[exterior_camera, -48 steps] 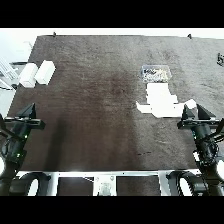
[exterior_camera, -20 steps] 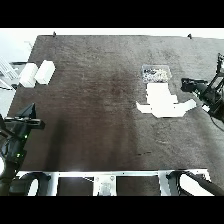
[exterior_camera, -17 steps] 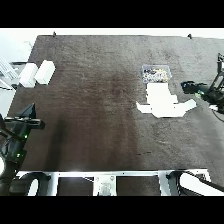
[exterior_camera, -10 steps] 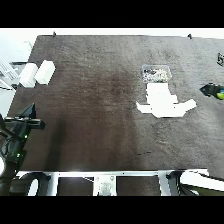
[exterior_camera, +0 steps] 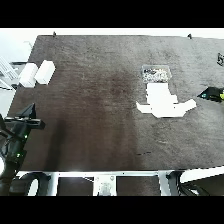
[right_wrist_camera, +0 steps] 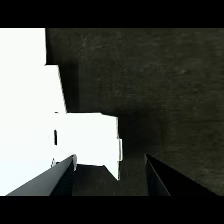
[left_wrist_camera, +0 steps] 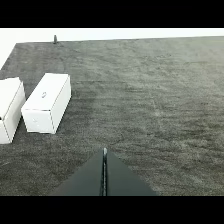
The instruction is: Fold the box and place the chain.
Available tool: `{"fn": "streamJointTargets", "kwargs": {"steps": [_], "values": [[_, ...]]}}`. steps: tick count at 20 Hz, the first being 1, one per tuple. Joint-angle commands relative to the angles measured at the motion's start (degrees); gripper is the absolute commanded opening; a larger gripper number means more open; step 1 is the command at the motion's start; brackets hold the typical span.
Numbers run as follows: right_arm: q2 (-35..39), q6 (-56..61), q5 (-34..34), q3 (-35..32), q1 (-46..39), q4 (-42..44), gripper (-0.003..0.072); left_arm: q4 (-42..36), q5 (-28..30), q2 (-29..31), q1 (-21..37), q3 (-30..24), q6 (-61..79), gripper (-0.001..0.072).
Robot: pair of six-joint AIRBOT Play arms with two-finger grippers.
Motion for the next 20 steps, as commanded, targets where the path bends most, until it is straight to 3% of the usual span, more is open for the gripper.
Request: {"fn": "streamJointTargets", "kwargs": {"steps": [1, 14, 15, 20], "values": [[-3.26, -2.14, 3.8, 1.25, 0.48, 1.62, 0.0511, 0.02, 0.02, 0.02, 0.02, 0.04, 0.0, 0.0022], [-10.1, -3.15, 6.38, 1.11, 1.73, 4.92, 0.0496, 0.0, 0.02, 0.02, 0.02, 0.04, 0.0, 0.0022], [-10.58, -3.17, 6.6, 1.09, 2.08, 5.57, 0.044, 0.02, 0.02, 0.02, 0.02, 0.04, 0.0, 0.0022], [-12.94, -3.58, 7.72, 0.94, 3.8, 6.95, 0.0399, 0.02, 0.02, 0.02, 0.02, 0.04, 0.0, 0.0022]]}}
